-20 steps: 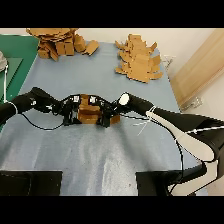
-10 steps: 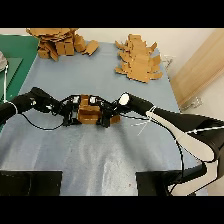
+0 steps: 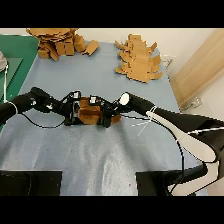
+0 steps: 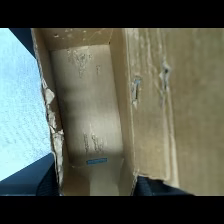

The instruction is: Fold the box.

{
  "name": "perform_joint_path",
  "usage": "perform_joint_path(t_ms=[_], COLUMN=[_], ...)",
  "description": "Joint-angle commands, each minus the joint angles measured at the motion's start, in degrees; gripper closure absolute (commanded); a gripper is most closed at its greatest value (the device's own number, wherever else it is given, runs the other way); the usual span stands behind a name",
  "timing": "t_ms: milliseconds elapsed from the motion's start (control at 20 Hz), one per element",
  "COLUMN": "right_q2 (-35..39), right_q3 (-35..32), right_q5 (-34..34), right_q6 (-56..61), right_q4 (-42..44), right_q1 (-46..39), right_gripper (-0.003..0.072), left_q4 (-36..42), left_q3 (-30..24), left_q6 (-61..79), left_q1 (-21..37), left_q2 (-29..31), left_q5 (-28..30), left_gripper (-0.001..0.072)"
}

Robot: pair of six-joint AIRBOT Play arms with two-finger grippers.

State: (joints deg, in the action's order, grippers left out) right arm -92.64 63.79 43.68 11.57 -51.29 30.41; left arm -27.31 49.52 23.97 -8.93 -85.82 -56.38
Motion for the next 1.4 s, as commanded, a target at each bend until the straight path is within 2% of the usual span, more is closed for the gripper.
perform_joint_path(t_ms=[0,50,500,700,1200,1350], right_q2=[0.2,0.3,2.3,3.0,3.0,3.0], right_q3=[0.1,0.1,0.2,0.2,0.2,0.2], right_q5=[1.2,1.3,2.8,3.8,4.5,7.1], right_q6=[0.2,0.3,2.1,7.0,7.8,10.9], right_q4=[0.3,0.3,0.2,-1.3,-2.6,-3.0], right_q1=[0.0,0.0,-0.3,-1.7,-1.9,-1.9], right_gripper=[0.0176,0.0133,0.0133,0.0133,0.0133,0.0133], left_q4=[0.5,0.5,-0.2,-1.4,-1.4,-1.4], left_q3=[0.0,0.0,0.0,0.0,0.0,0.0], left_q6=[-0.9,-0.9,-0.9,-0.9,-0.9,-0.9], left_q1=[0.0,0.0,0.0,0.0,0.0,0.0], left_q2=[0.0,0.0,0.0,0.0,0.0,0.0], left_q5=[0.3,0.3,0.5,0.5,0.9,0.9], left_gripper=[0.019,0.019,0.0189,0.0189,0.0189,0.019])
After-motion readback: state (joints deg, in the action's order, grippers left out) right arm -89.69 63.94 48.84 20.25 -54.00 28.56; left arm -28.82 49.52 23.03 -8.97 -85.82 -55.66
